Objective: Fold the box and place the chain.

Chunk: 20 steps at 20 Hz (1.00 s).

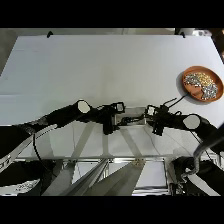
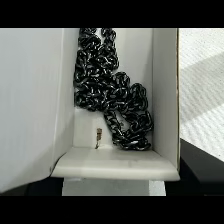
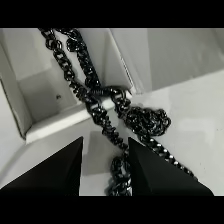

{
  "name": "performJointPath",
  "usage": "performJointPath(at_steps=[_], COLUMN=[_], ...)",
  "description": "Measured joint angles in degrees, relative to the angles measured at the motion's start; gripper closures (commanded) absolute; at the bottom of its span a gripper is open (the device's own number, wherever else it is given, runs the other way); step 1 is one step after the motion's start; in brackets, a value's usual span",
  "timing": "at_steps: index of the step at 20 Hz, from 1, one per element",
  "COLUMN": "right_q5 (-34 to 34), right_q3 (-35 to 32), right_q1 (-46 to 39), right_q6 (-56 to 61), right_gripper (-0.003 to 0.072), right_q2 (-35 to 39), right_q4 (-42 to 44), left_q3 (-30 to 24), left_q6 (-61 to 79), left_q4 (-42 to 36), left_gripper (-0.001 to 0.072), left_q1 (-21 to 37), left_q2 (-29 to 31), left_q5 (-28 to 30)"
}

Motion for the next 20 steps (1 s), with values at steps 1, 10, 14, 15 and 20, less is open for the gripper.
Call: performJointPath(at_steps=[1,10,14,15,20], right_q5=[-0.92,-6.99,-7.3,-7.28,-3.91], right_q3=[0.0,0.0,0.0,-0.02,0.46], right_q1=[0.17,0.61,0.61,0.61,0.61], right_q6=[-1.14,-11.32,-8.74,-5.84,20.59], right_gripper=[0.0389,0.0666,0.0667,0.0667,0.0667], right_q2=[-0.92,-4.81,-4.02,-3.41,3.91], right_q4=[0.98,13.03,12.92,10.6,-12.94], left_q3=[0.0,0.0,0.0,0.0,0.0], left_q6=[-0.02,0.0,0.0,0.0,0.0], left_q4=[0.0,-0.02,-0.02,0.0,0.0], left_gripper=[0.0271,0.0271,0.0271,0.0271,0.0271], left_q1=[0.0,0.0,0.0,0.0,0.0], left_q2=[0.0,0.0,0.0,0.0,0.0], left_q5=[0.0,0.0,0.0,0.0,0.0])
